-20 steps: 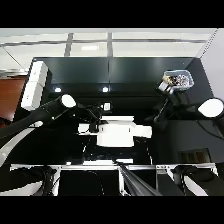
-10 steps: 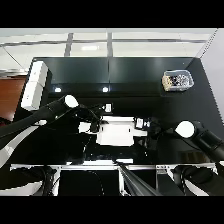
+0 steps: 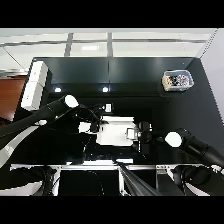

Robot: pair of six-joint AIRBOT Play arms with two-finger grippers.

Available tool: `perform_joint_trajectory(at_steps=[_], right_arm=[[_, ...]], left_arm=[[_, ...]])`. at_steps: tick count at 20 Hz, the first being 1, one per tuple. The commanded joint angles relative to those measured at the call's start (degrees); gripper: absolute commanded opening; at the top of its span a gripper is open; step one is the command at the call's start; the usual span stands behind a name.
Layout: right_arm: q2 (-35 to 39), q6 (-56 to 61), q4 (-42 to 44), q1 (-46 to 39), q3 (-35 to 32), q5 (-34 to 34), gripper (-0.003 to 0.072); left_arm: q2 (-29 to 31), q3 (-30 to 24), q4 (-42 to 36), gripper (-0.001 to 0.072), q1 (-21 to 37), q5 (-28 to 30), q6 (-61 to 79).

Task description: Fold the box and place the chain.

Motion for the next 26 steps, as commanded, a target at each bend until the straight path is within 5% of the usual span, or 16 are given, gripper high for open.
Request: perform_joint_trajectory(at_steps=[1,21,26], right_arm=[[-1.0,0.0,0.5,2.9,-0.2,-3.2,0.0708],[-0.5,-2.4,2.2,-8.2,9.0,2.4,0.0709],[-1.3,-12.2,10.7,-14.8,9.0,6.3,0.0708]], left_arm=[[0.0,0.0,0.0,0.0026,0.0,0.1,0.0],[-0.2,0.0,-3.8,0.0026,-0.1,0.1,0.0],[-0.3,0.0,-3.8,0.0026,-0.7,0.5,0.1]])
